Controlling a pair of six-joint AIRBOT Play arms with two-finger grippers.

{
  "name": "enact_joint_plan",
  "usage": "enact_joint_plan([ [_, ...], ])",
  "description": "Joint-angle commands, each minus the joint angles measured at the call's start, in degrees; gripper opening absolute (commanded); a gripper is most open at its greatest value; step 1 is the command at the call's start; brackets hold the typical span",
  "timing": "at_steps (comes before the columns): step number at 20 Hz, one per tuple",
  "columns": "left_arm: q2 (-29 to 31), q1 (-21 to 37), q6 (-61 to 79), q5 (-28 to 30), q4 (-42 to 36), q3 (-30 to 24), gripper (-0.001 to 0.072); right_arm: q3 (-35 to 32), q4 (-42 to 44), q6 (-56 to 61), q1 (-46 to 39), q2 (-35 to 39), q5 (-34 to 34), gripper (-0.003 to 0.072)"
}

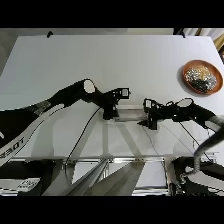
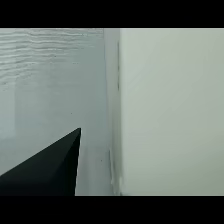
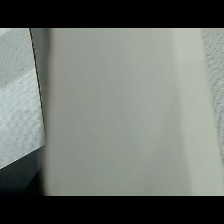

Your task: Fold the box and place the chain.

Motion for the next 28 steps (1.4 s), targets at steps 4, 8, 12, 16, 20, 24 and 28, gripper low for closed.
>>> enact_joint_plan([
  [4, 9.2, 0.1, -11.9, -2.7, 16.3, 0.1, 0.0467, 0.0, -0.1, -0.1, 0.0, 0.0, 0.1, 0.0402],
  [8, 19.4, 0.0, -22.0, -9.0, 21.4, 0.1, 0.0378, 0.0, -0.1, -0.1, 0.0, 0.0, 0.1, 0.0402],
  [12, 23.7, -3.3, -23.0, -15.9, 9.2, 0.1, 0.0005, 0.0, -0.1, -0.1, 0.0, 0.0, 0.1, 0.0402],
  [16, 19.3, -13.3, -23.2, -12.3, 8.4, 0.1, 0.0005, 0.0, -0.1, -0.1, 0.0, 0.0, 0.1, 0.0402],
  [20, 13.1, -18.9, -27.4, 4.0, 10.5, 0.1, 0.0004, 0.0, -0.1, -0.1, 0.0, 0.0, 0.1, 0.0402],
  [24, 11.1, -16.5, -36.2, 18.4, 12.2, 0.1, 0.0003, 0.0, -0.1, -0.1, 0.0, 0.0, 0.1, 0.0402],
  [28, 8.3, -13.6, -38.4, 19.8, 12.6, 0.1, 0.0003, 0.0, 0.0, -0.1, 0.0, 0.0, 0.1, 0.0402],
])
